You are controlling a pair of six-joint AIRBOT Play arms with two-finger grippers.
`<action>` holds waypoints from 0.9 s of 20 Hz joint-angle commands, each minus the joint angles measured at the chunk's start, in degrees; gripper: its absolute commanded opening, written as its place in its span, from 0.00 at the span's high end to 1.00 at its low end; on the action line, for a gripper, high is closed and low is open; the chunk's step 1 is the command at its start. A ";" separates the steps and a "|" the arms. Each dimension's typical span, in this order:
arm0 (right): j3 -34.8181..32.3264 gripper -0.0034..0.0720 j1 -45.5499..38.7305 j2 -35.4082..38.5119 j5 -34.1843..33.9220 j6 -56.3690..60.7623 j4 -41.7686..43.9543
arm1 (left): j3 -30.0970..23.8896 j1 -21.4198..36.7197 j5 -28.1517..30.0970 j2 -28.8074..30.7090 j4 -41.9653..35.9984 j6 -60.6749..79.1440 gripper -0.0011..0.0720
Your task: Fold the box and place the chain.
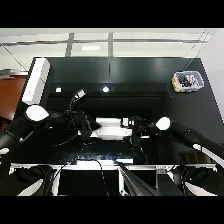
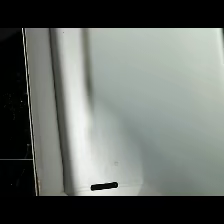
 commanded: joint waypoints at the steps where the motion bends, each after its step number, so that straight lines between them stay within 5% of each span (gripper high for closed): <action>1: 0.00 0.40 -0.02 -0.04 0.00 0.00 0.00 | -1.75 -4.79 23.65 -0.83 -9.53 4.68 0.95; 3: 0.00 0.40 -0.02 -0.04 0.00 0.00 0.02 | -1.73 -5.84 28.79 -3.45 -9.07 5.35 0.95; 6: 0.00 0.40 0.00 -0.04 0.00 0.00 0.00 | -1.70 -5.84 28.00 -8.11 -9.03 5.38 0.95; 11: 0.00 0.40 -0.02 -0.04 0.00 0.00 0.00 | -0.31 -5.38 18.08 -13.99 0.26 5.31 0.95; 15: 0.00 0.40 -0.02 -0.04 0.00 0.00 0.00 | 3.50 -4.07 16.35 -12.13 4.20 4.33 0.95; 18: 0.02 0.40 0.00 -0.04 0.00 0.02 0.02 | 6.60 1.60 5.33 -9.55 10.29 1.31 0.95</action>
